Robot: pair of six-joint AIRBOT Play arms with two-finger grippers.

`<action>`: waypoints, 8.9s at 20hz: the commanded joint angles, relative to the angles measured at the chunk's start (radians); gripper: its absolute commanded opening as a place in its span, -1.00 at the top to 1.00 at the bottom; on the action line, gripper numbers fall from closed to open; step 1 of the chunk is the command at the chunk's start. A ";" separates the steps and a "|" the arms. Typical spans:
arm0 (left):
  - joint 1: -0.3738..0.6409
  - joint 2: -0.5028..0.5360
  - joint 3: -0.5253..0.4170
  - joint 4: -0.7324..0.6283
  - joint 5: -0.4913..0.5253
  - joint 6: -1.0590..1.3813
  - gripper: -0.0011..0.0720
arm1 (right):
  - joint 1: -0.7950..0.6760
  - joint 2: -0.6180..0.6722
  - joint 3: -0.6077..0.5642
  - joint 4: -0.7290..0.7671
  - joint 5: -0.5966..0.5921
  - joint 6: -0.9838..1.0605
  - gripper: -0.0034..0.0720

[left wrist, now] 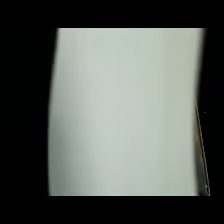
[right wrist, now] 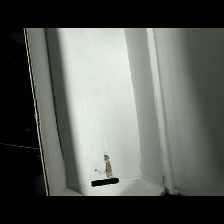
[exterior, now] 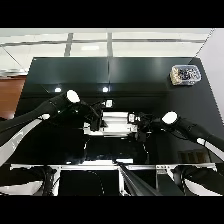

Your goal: Fold the box and place the chain.

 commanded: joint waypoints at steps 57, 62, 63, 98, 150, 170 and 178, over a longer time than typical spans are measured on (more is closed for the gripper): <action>0.402 0.564 -0.268 0.040 -0.163 -0.446 0.65 | 0.000 0.000 0.001 -0.003 0.005 -0.001 0.46; 0.249 0.551 -0.386 0.067 -0.005 -0.074 -0.98 | 0.000 0.000 0.001 -0.003 0.005 -0.001 0.46; 0.191 0.538 -0.393 0.067 0.043 0.016 -0.98 | 0.000 0.000 0.001 -0.003 0.005 -0.001 0.46; -0.048 0.356 -0.362 -0.071 0.315 -0.085 0.48 | 0.000 0.000 0.001 -0.003 0.004 -0.001 0.46; -0.073 0.266 -0.362 -0.188 0.315 0.010 0.85 | 0.000 0.000 0.001 -0.003 0.005 -0.001 0.46; 0.650 0.215 -0.428 -0.166 -0.208 -1.092 0.89 | 0.000 0.000 0.001 -0.003 0.005 -0.001 0.46; 0.367 0.140 -0.428 -0.177 -0.029 -1.072 0.89 | 0.000 0.000 0.001 -0.003 0.004 -0.001 0.46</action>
